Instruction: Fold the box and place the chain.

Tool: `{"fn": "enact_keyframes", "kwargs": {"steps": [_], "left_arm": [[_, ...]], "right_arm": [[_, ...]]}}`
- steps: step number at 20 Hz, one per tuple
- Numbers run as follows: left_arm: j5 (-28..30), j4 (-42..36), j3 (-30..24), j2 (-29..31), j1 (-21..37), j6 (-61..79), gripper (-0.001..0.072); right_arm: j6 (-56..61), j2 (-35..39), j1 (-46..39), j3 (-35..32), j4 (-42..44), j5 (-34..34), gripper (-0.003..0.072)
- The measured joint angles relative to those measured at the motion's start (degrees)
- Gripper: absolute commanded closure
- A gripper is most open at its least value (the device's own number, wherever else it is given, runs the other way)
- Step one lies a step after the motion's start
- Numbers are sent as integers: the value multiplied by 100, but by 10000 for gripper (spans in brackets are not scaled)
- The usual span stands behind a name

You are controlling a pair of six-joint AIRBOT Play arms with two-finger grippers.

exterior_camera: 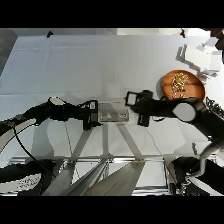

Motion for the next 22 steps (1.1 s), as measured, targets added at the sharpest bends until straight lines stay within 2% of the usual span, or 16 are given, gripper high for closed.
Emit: {"fn": "enact_keyframes", "kwargs": {"steps": [5, 8, 12, 16, 22], "left_arm": [[-2, 0, 2, 0, 0, 0, 396], [-2, 0, 0, 0, 0, 0, 396], [-2, 0, 2, 0, 0, 0, 396], [0, 0, 0, 0, 0, 0, 396], [0, 0, 0, 0, 0, -2, 396]], "right_arm": [[2306, 293, -817, -365, -470, 374, 683], [2940, 302, -1250, -905, 101, 393, 684], [3209, 15, -1512, -1390, 1167, 273, 685], [3268, -577, -1587, -1545, 1834, 98, 686], [2369, -1158, -1609, -1593, 3475, 28, 685]]}}
